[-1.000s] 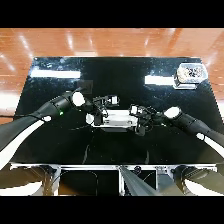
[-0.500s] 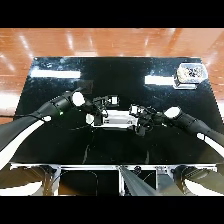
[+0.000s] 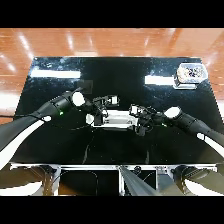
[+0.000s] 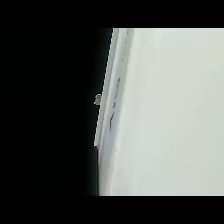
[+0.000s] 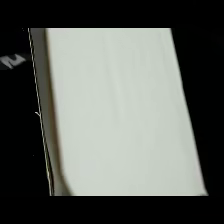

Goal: Fold the box and place the chain.

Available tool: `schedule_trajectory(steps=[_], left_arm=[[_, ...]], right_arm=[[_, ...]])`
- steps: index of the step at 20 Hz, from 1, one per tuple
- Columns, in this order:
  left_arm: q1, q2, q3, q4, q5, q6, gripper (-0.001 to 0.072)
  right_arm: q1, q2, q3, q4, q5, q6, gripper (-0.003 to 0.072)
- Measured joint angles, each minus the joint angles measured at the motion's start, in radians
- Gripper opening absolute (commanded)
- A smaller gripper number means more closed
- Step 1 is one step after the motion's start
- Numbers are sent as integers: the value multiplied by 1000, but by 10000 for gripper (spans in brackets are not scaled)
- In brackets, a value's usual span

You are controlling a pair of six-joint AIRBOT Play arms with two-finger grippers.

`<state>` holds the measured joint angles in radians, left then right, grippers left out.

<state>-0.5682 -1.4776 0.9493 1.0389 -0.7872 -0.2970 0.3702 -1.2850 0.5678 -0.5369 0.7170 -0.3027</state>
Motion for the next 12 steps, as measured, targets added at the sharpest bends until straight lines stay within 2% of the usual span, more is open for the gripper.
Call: schedule_trajectory(steps=[2,6,12], left_arm=[[0,-2,-2,19,-28,-28,632],[-1,8,26,22,-25,-108,624],[2,54,106,104,-108,-261,623]], right_arm=[[0,0,0,-7,10,0,539],[0,0,0,-2,-2,1,539],[5,0,0,-2,-11,8,539]])
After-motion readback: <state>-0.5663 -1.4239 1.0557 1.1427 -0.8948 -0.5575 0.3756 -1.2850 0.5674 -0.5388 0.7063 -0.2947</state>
